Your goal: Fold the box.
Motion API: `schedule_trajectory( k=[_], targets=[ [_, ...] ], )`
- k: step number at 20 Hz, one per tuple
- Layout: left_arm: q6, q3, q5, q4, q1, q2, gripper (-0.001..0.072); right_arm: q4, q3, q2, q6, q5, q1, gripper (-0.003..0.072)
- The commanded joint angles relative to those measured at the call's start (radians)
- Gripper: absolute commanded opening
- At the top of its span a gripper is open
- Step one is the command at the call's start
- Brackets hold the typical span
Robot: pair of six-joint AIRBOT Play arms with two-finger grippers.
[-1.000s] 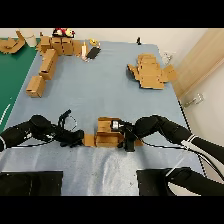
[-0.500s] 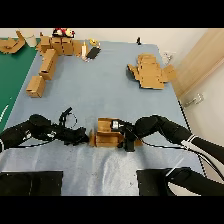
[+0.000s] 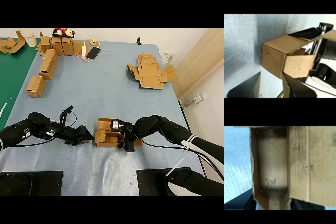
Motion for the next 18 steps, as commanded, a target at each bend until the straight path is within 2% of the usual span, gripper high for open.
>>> schedule_trajectory(
  k=[1, 6, 12, 18],
  targets=[
    [-0.006, 0.002, -0.011, -0.002, 0.001, 0.001, 0.0400, 0.000, 0.000, 0.000, 0.000, 0.000, 0.000, 0.0495],
    [0.043, 0.002, -0.066, -0.006, 0.000, 0.000, 0.0428, 0.000, 0.000, 0.000, 0.000, 0.000, 0.000, 0.0495],
    [0.070, 0.002, -0.067, -0.069, -0.002, 0.000, 0.0428, 0.000, 0.000, 0.000, 0.000, 0.000, 0.000, 0.0495],
    [0.132, 0.002, -0.018, -0.237, -0.002, -0.054, 0.0426, 0.000, 0.000, 0.000, 0.000, 0.000, 0.000, 0.0495]
  ],
)
